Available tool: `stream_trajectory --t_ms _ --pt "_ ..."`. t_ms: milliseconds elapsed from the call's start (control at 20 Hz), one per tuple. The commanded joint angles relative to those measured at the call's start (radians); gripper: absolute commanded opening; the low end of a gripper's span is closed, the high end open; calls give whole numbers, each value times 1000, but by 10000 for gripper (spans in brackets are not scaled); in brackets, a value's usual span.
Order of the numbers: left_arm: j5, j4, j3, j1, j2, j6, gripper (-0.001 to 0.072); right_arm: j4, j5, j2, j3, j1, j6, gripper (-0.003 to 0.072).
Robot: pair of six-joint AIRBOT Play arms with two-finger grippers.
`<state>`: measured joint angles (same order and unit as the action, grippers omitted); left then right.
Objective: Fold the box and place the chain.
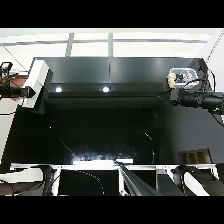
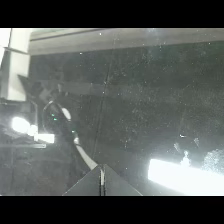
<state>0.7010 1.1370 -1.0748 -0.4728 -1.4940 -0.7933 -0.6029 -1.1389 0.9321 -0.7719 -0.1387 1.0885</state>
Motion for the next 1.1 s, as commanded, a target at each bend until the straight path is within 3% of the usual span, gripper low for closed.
stream_trajectory --t_ms 0,50,300,550,600,650,700,750,900,1050 --pt "-11 -22 -1 0 -5 -3 589 0 2 -1 -1 0 0 29" --pt "-18 -43 -1 0 -8 -4 714 0 4 -1 -1 0 0 29" --pt "59 -26 -39 -2 55 -81 712 0 -1 -1 -1 0 0 29" --pt "140 -115 -133 9 220 -258 706 -5 -3 -1 -3 -1 -23 29" --pt "157 -153 -136 26 256 -298 670 -9 -8 -2 -5 -3 -23 29" --pt "177 -166 -136 52 286 -319 454 -37 -7 -7 -11 -3 -23 29" --pt "212 -165 -136 89 315 -311 78 -117 -17 -15 -31 -3 -10 29" --pt "243 -161 -136 127 341 -300 23 -248 -40 -27 -66 -3 48 29" --pt "305 -147 -114 259 426 -324 21 -681 -64 -170 -129 -3 290 29" --pt "216 -147 34 401 561 -341 21 -843 41 -416 -39 -2 382 29"
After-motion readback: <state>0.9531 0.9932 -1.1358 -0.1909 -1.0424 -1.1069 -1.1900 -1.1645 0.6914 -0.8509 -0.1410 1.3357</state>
